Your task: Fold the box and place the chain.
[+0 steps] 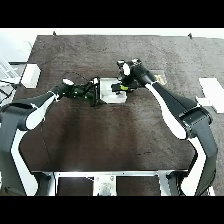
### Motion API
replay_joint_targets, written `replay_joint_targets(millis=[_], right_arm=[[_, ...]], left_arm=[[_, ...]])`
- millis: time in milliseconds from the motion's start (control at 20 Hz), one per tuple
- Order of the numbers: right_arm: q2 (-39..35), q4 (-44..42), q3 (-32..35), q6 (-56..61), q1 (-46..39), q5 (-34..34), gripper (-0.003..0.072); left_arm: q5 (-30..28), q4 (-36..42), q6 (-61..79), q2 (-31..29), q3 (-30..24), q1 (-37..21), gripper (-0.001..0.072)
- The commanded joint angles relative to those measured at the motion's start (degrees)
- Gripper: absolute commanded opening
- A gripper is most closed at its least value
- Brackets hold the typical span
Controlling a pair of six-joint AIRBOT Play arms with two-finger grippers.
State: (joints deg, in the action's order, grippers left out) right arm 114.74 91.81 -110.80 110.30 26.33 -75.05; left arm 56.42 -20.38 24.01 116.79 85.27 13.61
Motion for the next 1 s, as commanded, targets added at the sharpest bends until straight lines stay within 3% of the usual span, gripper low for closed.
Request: replay_joint_targets(millis=[0, 450, 650, 800, 950], right_arm=[[-0.1, 0.9, -0.7, -0.2, -0.1, -3.1, 0.0513], [-8.7, 7.4, -0.7, -6.7, -0.7, -5.2, 0.0521], [-12.5, 12.8, -0.7, -7.5, -5.8, -2.4, 0.0519], [-11.1, 9.1, -0.5, -8.5, -13.0, 3.7, 0.0517], [-7.8, -2.8, -0.5, -13.3, -19.5, 7.4, 0.0497]], left_arm=[[0.0, 0.0, 0.0, 0.0, 0.0, 0.0, 0.0289], [0.0, 0.0, 0.0, 0.0, 0.0, 0.0, 0.0289], [0.0, 0.0, 0.0, 0.0, 0.0, 0.0, 0.0289], [0.0, 0.0, 0.0, 0.0, 0.0, 0.0, 0.0289], [0.0, 0.0, 0.0, 0.0, 0.0, 0.0, 0.0289]])
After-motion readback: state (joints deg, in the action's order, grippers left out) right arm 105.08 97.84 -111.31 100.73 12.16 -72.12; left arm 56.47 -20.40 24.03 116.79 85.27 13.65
